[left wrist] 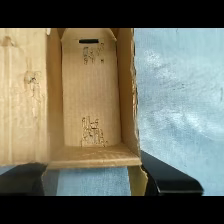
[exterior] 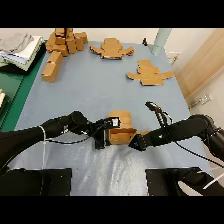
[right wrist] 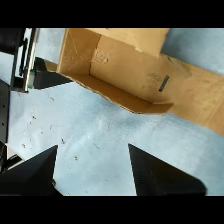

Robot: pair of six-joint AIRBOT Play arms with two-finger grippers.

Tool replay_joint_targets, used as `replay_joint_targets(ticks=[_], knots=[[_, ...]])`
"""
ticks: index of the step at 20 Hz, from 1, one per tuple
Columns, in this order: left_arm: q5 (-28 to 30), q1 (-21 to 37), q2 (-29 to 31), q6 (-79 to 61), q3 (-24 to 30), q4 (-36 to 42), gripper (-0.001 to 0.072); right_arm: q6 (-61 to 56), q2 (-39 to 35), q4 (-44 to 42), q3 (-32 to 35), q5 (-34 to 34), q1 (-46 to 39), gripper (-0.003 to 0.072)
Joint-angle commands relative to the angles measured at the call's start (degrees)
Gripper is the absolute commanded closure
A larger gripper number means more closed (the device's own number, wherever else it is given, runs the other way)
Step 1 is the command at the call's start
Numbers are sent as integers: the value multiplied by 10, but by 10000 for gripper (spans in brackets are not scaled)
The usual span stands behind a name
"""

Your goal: Fold the box.

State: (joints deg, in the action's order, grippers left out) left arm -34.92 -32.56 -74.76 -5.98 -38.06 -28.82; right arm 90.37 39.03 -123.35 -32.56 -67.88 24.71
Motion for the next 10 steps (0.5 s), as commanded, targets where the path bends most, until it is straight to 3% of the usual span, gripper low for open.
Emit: replay_joint_targets(ticks=[1, 10], knots=[[-22, 9, 15, 7, 3, -6, 262, -19, 0, -3, 0, 16, 1, -29], [-17, 7, 19, 7, 32, -23, 262, -19, 0, -2, 0, 25, 1, -29]])
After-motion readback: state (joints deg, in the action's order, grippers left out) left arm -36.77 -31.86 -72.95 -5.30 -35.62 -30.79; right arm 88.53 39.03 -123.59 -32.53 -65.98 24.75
